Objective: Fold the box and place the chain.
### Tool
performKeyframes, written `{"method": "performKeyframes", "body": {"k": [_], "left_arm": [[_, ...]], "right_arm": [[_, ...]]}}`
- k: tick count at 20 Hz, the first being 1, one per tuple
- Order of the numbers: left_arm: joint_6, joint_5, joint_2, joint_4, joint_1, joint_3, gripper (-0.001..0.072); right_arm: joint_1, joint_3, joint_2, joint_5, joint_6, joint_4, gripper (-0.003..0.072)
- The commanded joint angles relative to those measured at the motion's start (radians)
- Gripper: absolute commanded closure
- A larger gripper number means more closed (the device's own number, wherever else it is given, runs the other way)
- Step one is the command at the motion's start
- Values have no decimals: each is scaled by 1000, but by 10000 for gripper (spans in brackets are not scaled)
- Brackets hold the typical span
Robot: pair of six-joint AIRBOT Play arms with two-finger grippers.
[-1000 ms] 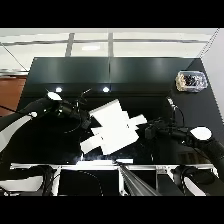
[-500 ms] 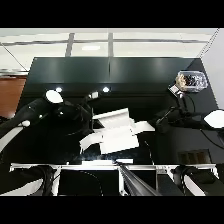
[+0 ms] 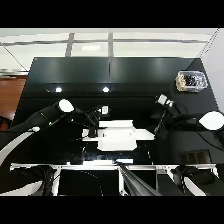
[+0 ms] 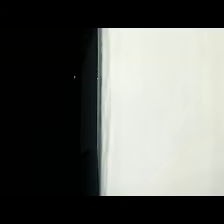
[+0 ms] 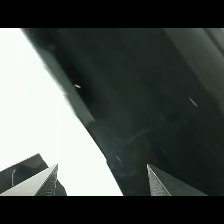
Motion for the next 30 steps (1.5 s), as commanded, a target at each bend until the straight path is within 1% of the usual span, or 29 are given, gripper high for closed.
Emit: {"method": "performKeyframes", "body": {"k": [1, 4, 6, 10, 13, 17, 21, 23, 24, 26, 30], "left_arm": [[13, 17, -19, 9, -4, -2, 683], [13, 13, -29, 6, -9, -2, 683], [13, 19, -38, 6, -20, -2, 683], [-6, 18, -39, 6, -25, -1, 683], [-6, 18, -39, 8, -25, -1, 683], [-6, 18, -40, 8, -25, -1, 683], [-6, 18, -40, 8, -25, -1, 683], [-6, 16, -40, 8, -25, -1, 683], [-6, 14, -40, 8, -25, -1, 683], [-6, 15, -40, 8, -25, -1, 683], [-6, 15, -40, 8, -25, -1, 683]], "right_arm": [[72, -69, -2, -59, -181, 68, 34], [130, -156, -2, -111, -262, 69, 34], [170, -198, -2, -134, -277, 48, 34], [234, -212, -28, -139, -279, 31, 34], [311, -212, -69, -152, -290, 35, 35], [399, -212, -96, -292, -295, 92, 35], [415, -211, -96, -405, -293, 135, 35], [414, -176, -94, -379, -290, 123, 35], [407, -150, -94, -358, -286, 88, 35], [359, -101, -94, -336, -244, 44, 35], [256, -81, -97, -270, -258, 80, 36]]}}
